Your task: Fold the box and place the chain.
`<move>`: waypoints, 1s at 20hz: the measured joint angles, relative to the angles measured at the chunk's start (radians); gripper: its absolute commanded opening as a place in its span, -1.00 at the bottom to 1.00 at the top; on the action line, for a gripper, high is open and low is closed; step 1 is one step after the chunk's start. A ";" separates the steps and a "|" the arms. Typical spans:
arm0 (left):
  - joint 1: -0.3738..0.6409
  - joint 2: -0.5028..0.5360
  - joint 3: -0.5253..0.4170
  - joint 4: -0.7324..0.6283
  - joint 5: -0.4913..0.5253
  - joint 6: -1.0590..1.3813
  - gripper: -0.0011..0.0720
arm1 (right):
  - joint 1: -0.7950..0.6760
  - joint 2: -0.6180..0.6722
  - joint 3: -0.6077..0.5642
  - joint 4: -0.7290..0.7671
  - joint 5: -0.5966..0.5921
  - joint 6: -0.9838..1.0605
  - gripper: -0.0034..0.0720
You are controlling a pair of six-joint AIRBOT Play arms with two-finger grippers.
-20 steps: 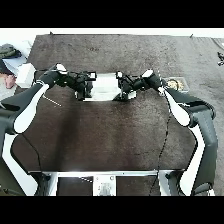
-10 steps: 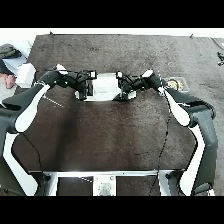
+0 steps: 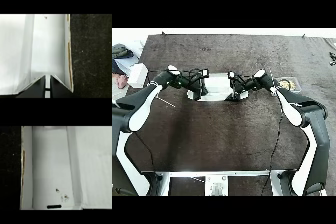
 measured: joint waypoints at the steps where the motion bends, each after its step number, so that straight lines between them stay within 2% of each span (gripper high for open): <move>1: 0.000 0.000 0.000 -0.004 -0.002 0.000 0.52 | 0.000 0.000 0.000 0.000 0.000 0.000 0.03; 4: 0.000 -0.001 0.000 -0.008 0.000 0.005 0.64 | 0.000 0.000 0.000 -0.001 0.000 -0.003 0.03; 5: 0.000 -0.001 0.000 -0.008 0.001 0.007 1.00 | 0.000 0.000 0.000 -0.001 0.000 -0.003 0.03; 7: 0.000 -0.001 0.000 -0.008 0.002 0.008 0.97 | 0.000 0.000 0.000 -0.001 0.000 -0.002 0.03; 8: 0.000 -0.001 0.000 -0.008 0.002 0.008 0.86 | 0.000 0.000 0.000 -0.001 0.000 -0.002 0.03; 9: 0.000 -0.001 0.000 -0.008 0.003 0.007 0.52 | 0.000 0.000 0.000 -0.001 0.000 -0.002 0.03; 10: 0.000 -0.001 0.000 -0.008 0.003 0.003 0.01 | 0.000 0.000 0.000 -0.001 0.000 0.000 0.03; 11: 0.001 -0.001 0.000 -0.005 0.006 0.000 -0.65 | 0.000 0.000 0.000 -0.001 0.000 0.000 0.03; 12: 0.002 -0.001 0.000 0.004 -0.002 -0.002 -0.85 | 0.000 0.000 0.000 -0.001 0.000 0.000 0.03; 14: 0.007 -0.001 0.000 0.024 -0.023 -0.009 -0.94 | 0.000 0.000 0.000 0.000 0.000 0.000 0.03; 20: 0.053 0.029 0.000 0.069 -0.082 -0.050 -0.94 | 0.000 0.000 0.000 0.000 0.000 0.000 0.03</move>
